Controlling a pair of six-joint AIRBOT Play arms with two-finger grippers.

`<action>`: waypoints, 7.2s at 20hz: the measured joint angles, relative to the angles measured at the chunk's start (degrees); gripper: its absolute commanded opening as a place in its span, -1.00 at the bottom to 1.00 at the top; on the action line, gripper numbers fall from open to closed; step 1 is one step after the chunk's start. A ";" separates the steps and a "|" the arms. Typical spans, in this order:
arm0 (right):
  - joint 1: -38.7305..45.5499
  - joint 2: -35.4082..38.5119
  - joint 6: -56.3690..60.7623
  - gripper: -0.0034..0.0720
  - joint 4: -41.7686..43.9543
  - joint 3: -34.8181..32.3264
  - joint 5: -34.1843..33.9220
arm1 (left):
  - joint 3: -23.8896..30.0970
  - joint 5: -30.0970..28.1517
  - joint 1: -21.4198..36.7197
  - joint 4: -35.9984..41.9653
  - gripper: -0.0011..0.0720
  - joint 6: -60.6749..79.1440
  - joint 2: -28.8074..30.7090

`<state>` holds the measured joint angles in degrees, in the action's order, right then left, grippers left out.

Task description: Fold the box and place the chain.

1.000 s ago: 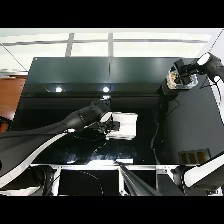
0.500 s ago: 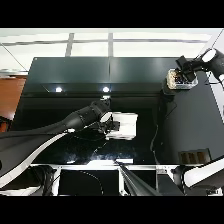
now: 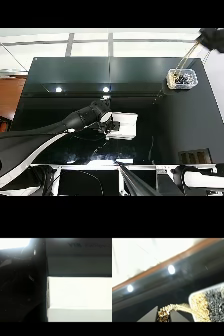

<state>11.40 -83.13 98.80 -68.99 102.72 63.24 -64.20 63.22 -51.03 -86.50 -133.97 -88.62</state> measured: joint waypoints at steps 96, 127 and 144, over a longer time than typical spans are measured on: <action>-4.70 18.80 -11.43 -0.79 -1.99 -29.59 -7.69 | 0.00 0.11 0.00 0.20 -0.88 -0.02 0.00; -34.03 31.58 -19.37 -0.79 18.78 -48.11 9.01 | 0.00 0.26 0.00 0.20 -0.88 0.00 0.00; -24.92 32.09 -23.65 0.61 17.00 -54.77 1.03 | 0.00 0.31 0.00 0.20 -0.88 0.00 0.00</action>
<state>-13.52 -51.05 75.16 -51.99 47.94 64.27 -64.20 63.53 -51.03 -86.30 -133.97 -88.62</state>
